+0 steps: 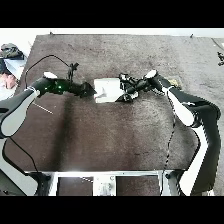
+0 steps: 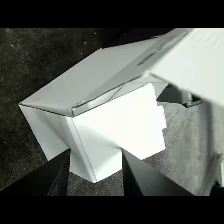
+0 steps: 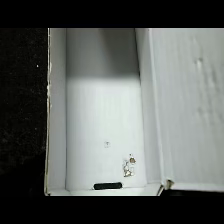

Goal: Fold the box and place the chain.

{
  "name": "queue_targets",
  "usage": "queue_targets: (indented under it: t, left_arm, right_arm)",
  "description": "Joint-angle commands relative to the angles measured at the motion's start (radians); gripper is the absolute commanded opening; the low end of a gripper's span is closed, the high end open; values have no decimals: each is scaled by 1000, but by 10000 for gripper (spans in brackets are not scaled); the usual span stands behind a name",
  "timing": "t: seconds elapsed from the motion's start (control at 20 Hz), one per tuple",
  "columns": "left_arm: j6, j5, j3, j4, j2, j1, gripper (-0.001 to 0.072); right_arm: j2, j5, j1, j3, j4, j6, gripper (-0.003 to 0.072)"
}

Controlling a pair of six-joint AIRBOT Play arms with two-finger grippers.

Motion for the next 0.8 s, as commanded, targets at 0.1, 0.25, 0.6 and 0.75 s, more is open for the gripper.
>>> queue_targets:
  t: [0.1,0.25,0.6,0.75]
  left_arm:
    - [-204,36,86,194,1,-60,348]
    - [-320,55,125,300,1,-95,347]
    - [-558,104,177,492,0,-165,347]
    - [-680,139,179,586,0,-198,347]
  right_arm:
    - [0,0,0,0,0,0,435]
    - [0,0,0,0,0,0,435]
    - [0,0,0,0,0,0,435]
    - [0,0,0,0,0,0,435]
